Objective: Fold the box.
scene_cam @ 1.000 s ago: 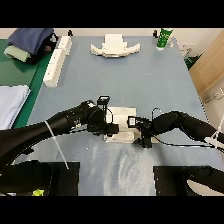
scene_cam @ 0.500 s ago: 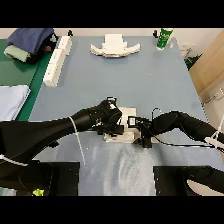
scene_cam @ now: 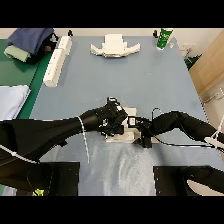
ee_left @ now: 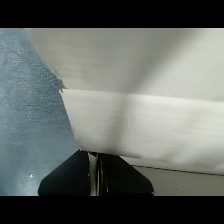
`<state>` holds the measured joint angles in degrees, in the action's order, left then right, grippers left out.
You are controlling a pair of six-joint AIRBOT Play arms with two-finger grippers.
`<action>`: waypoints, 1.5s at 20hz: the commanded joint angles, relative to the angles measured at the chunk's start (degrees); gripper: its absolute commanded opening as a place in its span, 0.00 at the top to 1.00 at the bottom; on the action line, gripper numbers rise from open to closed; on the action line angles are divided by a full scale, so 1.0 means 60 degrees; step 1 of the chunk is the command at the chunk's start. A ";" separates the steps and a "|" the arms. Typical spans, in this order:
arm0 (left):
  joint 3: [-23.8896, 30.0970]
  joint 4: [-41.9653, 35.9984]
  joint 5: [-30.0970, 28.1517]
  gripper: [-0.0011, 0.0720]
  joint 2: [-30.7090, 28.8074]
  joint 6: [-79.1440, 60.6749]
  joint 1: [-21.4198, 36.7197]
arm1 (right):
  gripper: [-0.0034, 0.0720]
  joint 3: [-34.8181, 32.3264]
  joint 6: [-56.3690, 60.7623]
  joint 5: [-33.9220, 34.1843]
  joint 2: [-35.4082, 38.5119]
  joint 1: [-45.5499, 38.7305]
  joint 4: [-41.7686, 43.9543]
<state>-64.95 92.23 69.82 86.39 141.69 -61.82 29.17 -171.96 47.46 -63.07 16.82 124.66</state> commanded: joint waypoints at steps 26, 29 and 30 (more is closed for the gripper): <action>-0.1985 0.0146 0.3829 0.96 -0.1100 -0.1719 0.0018 | 0.29 0.0007 0.0000 -0.0007 0.0007 -0.0004 0.0000; -0.1978 0.0656 0.2856 0.96 -0.1002 -0.2011 0.0022 | 0.29 0.0007 0.0000 -0.0007 0.0007 -0.0004 0.0000; -0.1971 0.0710 0.2648 0.96 -0.1002 -0.2932 0.0018 | 0.29 0.0007 0.0000 -0.0004 0.0007 -0.0004 0.0000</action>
<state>-76.51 94.65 89.03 80.47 130.67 -61.73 29.17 -171.98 47.44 -63.07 16.82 124.66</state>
